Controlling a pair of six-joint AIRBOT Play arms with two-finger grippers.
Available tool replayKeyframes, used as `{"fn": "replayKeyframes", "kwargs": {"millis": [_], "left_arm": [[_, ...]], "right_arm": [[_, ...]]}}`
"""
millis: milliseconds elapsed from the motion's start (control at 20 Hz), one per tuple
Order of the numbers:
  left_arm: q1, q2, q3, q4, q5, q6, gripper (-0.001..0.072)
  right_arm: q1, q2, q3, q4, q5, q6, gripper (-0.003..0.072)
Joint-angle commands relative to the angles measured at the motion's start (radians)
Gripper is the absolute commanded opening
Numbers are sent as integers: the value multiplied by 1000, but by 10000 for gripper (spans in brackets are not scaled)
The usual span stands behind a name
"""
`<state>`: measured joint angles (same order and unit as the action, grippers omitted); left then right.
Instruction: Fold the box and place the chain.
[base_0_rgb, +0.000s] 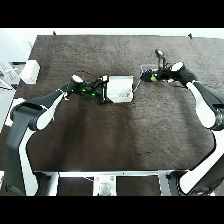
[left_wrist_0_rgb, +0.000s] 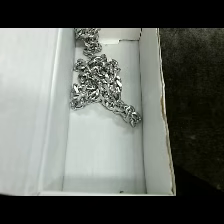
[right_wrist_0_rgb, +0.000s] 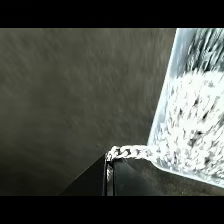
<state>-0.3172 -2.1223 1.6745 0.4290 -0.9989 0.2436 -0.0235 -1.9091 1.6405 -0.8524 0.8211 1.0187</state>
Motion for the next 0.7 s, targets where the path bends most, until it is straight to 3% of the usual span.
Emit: {"fn": "replayKeyframes", "kwargs": {"millis": [0, 350, 650], "left_arm": [[0, 0, 0, 0, 0, 0, 349], [0, 0, 0, 0, 0, 0, 348], [0, 0, 0, 0, 0, 0, 348]], "right_arm": [[17, 128, 8, -29, 2, 17, 6], [163, 622, 8, -397, -48, 190, 5], [414, 762, 8, -687, -44, 320, 6]]}}
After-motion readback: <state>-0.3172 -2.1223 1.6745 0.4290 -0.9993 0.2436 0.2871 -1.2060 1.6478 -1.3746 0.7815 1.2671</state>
